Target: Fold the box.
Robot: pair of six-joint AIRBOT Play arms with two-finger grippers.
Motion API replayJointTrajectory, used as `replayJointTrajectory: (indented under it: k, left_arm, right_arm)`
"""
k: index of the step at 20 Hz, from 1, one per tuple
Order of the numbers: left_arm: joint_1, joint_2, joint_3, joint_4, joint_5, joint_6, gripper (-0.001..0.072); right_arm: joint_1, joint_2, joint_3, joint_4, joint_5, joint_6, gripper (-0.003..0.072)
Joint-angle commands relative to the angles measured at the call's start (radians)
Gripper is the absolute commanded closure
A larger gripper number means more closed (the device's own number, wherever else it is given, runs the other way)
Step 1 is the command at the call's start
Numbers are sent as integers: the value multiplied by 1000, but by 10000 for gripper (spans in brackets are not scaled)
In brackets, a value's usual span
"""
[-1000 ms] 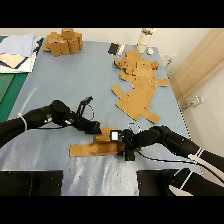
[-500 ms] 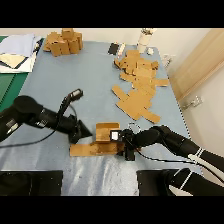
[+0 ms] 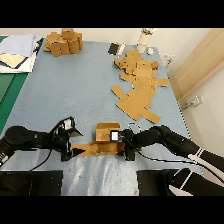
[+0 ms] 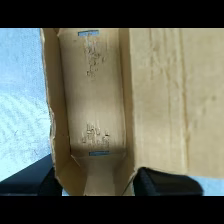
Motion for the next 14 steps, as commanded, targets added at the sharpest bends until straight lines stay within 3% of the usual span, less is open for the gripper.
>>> replayJointTrajectory:
  k: [1, 6, 14]
  left_arm:
    - [-85, -35, -47, -84, 136, 154, 12]
    - [-172, -158, -42, -103, 198, 174, 12]
    - [-264, -222, -39, -231, 309, 228, 12]
  right_arm:
    - [0, 0, 0, -3, 0, 0, 148]
    - [0, 0, 0, -3, 0, 0, 148]
    - [0, 0, 1, -3, 0, 0, 148]
